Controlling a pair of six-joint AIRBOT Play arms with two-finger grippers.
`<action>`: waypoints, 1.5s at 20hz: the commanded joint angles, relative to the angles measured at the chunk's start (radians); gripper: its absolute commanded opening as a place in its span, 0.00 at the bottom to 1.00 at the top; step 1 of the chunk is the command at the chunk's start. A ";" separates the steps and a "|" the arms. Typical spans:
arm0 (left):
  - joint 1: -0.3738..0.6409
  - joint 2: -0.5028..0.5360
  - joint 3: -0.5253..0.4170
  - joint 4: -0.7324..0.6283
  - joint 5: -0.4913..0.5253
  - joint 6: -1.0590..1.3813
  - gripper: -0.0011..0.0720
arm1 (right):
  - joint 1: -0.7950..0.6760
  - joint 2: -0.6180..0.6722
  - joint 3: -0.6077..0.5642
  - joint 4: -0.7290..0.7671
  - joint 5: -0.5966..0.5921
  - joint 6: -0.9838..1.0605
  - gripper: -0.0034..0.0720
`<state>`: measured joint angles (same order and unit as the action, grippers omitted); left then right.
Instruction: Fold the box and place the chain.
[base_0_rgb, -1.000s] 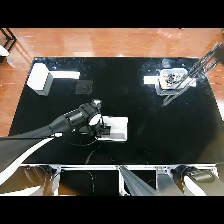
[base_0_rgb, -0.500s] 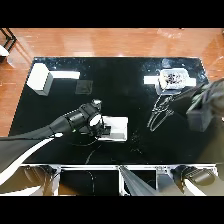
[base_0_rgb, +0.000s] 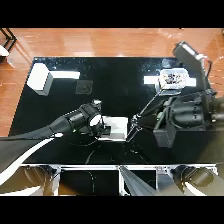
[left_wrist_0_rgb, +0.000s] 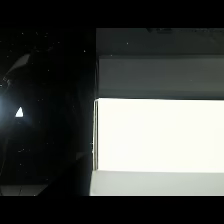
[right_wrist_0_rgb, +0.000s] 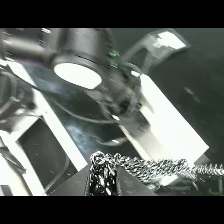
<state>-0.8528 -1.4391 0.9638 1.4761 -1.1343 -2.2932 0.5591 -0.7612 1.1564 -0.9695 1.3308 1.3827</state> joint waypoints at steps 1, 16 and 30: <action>0.000 0.000 0.000 0.000 0.000 0.000 0.05 | 0.052 -0.022 -0.020 0.027 -0.119 0.001 0.07; 0.000 0.000 0.000 0.000 0.000 0.000 0.05 | 0.051 -0.047 -0.090 -0.200 -0.180 0.130 0.07; 0.000 0.000 0.000 0.000 0.000 0.000 0.05 | 0.052 -0.076 -0.238 -0.025 -0.285 0.143 0.07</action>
<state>-0.8528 -1.4391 0.9638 1.4754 -1.1347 -2.2932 0.6106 -0.8204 0.9451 -1.0332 1.1217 1.5337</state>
